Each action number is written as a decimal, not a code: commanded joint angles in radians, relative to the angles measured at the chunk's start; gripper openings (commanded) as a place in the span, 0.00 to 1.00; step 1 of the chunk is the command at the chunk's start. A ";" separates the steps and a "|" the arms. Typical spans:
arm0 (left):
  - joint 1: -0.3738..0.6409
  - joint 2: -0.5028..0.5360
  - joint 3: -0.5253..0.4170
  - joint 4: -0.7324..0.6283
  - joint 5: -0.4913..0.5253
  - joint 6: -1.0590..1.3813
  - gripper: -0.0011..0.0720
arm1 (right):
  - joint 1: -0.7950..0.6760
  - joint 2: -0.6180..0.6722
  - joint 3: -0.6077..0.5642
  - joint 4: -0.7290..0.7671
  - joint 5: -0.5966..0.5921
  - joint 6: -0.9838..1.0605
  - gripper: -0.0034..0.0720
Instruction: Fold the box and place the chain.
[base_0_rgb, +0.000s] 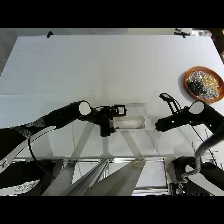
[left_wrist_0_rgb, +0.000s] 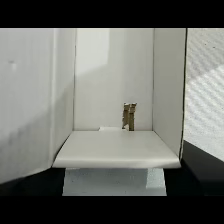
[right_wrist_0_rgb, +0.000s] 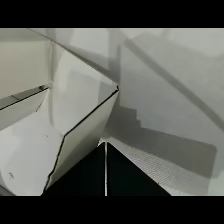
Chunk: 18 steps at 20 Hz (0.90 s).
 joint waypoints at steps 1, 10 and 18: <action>0.000 0.000 0.000 0.000 0.000 0.000 0.45 | 0.019 -0.028 0.000 0.077 -0.010 -0.029 0.06; 0.000 0.000 0.000 0.000 0.000 0.000 0.45 | 0.019 0.093 0.021 0.186 0.007 -0.075 0.19; 0.000 0.000 0.000 0.000 -0.008 0.000 0.45 | 0.019 0.115 0.024 0.264 0.051 -0.081 0.40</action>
